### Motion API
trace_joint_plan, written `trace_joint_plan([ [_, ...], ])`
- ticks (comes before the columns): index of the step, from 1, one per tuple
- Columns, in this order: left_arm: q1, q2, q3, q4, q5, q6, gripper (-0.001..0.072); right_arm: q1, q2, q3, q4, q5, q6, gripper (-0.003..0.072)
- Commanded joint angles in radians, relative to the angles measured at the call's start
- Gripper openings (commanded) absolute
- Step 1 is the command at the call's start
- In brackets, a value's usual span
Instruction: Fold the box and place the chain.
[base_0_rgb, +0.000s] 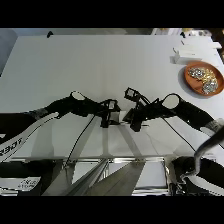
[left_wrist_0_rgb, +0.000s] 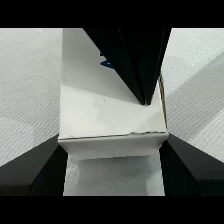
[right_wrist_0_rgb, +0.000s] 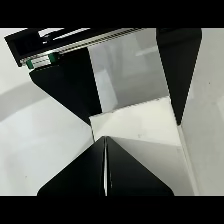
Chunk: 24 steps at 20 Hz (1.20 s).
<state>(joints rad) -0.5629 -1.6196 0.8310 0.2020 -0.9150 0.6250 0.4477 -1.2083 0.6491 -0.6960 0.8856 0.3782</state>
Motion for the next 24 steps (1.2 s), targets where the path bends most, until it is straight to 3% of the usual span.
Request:
trace_joint_plan([
  [1, 0.0, 0.001, 0.0, -0.004, -0.002, 0.0, 0.0103, 0.0, -0.002, -0.001, -0.061, 0.013, 0.051, 0.0016],
  [8, 0.0, 0.001, 0.0, -0.004, -0.002, 0.0, 0.0103, 0.0, 0.189, 0.113, -0.095, 0.016, 0.204, 0.0016],
  [11, 0.0, 0.001, 0.0, -0.004, -0.002, 0.0, 0.0103, 0.0, 0.292, 0.139, -0.32, 0.036, 0.521, 0.0016],
  [16, 0.0, 0.001, 0.0, -0.004, -0.002, 0.0, 0.0103, -0.108, 0.356, 0.139, -0.711, 0.432, 0.97, 0.0016],
  [19, 0.0, 0.001, 0.0, -0.004, -0.002, 0.0, 0.0103, -0.229, 0.356, 0.137, -0.819, 0.496, 1.122, 0.0016],
  [22, 0.0, 0.001, 0.0, -0.004, -0.002, 0.0, 0.0103, -0.334, 0.356, 0.137, -0.826, 0.512, 1.179, 0.0017],
  [24, 0.0, 0.001, 0.0, -0.004, -0.002, 0.0, 0.0103, -0.356, 0.356, 0.137, -0.82, 0.594, 1.248, 0.0017],
])
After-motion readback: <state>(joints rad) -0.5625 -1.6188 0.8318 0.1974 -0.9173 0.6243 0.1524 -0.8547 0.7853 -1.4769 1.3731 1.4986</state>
